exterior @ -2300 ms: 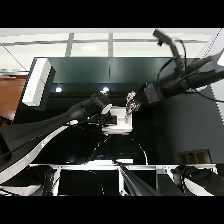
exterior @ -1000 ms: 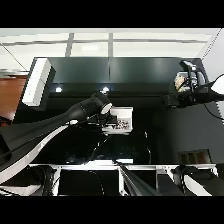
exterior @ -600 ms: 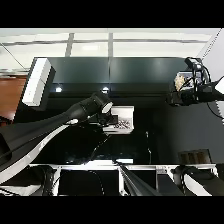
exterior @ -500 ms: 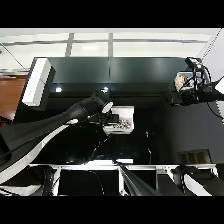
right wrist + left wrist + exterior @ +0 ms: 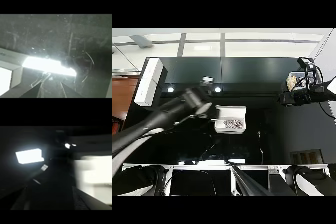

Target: Fold the box and place the chain.

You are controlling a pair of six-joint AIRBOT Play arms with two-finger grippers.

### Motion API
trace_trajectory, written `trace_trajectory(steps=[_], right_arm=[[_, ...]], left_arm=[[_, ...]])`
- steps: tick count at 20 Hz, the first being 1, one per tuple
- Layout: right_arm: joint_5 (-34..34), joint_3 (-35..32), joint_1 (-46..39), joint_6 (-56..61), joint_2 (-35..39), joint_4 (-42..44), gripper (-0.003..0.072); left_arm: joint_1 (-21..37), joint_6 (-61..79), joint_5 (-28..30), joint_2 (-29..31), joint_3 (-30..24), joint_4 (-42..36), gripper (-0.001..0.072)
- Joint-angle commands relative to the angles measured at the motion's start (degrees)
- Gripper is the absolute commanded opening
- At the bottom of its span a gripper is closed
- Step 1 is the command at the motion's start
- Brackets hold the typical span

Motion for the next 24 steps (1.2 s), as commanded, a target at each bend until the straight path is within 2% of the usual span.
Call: trace_trajectory(steps=[1, 2, 3, 5, 6, 7, 8, 9, 10, 13, 15, 17, 19, 21, 24], right_arm=[[0.0, 0.0, 0.0, 0.1, 0.0, 0.2, 0.0286], [0.0, 0.0, 0.0, 0.1, 0.0, 0.2, 0.0286], [0.0, 0.0, 0.0, 0.1, 0.0, 0.2, 0.0286], [-0.1, 0.0, 0.0, 0.2, 0.0, 0.2, 0.0286], [-0.2, 0.0, 0.0, 0.2, 0.0, 0.2, 0.0286], [-0.5, 0.0, 0.0, 0.3, -0.1, 0.2, 0.0286], [-0.6, 0.0, 0.0, 0.7, -0.1, 0.2, 0.0286], [-0.6, 0.0, 0.0, 0.8, -0.1, 0.2, 0.0286], [-0.6, 0.0, 0.0, 0.9, -0.1, 0.2, 0.0286], [-0.7, 0.0, 0.0, 1.3, -0.1, 0.2, 0.0286], [-0.8, 0.0, 0.0, 1.5, -0.1, 0.2, 0.0286], [-0.8, 0.0, 0.1, 1.5, -0.1, 0.7, 0.0286], [-0.9, 0.0, 0.1, 1.5, -0.1, 2.1, 0.0286], [-0.9, 0.0, 0.1, 1.5, -0.1, 2.8, 0.0286], [-0.8, 0.0, 0.1, 1.5, -0.2, 2.9, 0.0286]], left_arm=[[9.2, 1.7, 2.1, 11.9, -12.2, 0.5, 0.0633], [13.6, 2.6, 7.2, 15.4, -16.8, -4.2, 0.0633], [18.5, 7.3, 15.0, 18.9, -21.8, -12.7, 0.0633], [26.3, 33.4, 28.9, 23.3, -30.6, -37.7, 0.0632], [28.4, 54.4, 31.1, 23.7, -33.8, -51.4, 0.0626], [30.1, 76.5, 29.3, 23.4, -36.1, -63.3, 0.0626], [30.6, 91.1, 27.3, 22.7, -37.6, -69.4, 0.0627], [30.3, 100.2, 26.5, 21.7, -38.3, -71.5, 0.0628], [29.5, 107.4, 26.5, 20.7, -38.4, -71.1, 0.0709], [27.2, 127.5, 27.8, 17.7, -38.3, -69.8, 0.0719], [24.9, 131.5, 28.5, 15.2, -37.0, -66.9, 0.0719], [23.4, 135.1, 26.2, 11.1, -33.6, -62.3, 0.0719], [24.3, 138.7, 23.2, 5.0, -29.3, -62.8, 0.0718], [24.7, 143.1, 22.6, -0.9, -25.3, -63.8, 0.0718], [23.3, 148.1, 22.7, -6.3, -22.5, -68.0, 0.0718]])
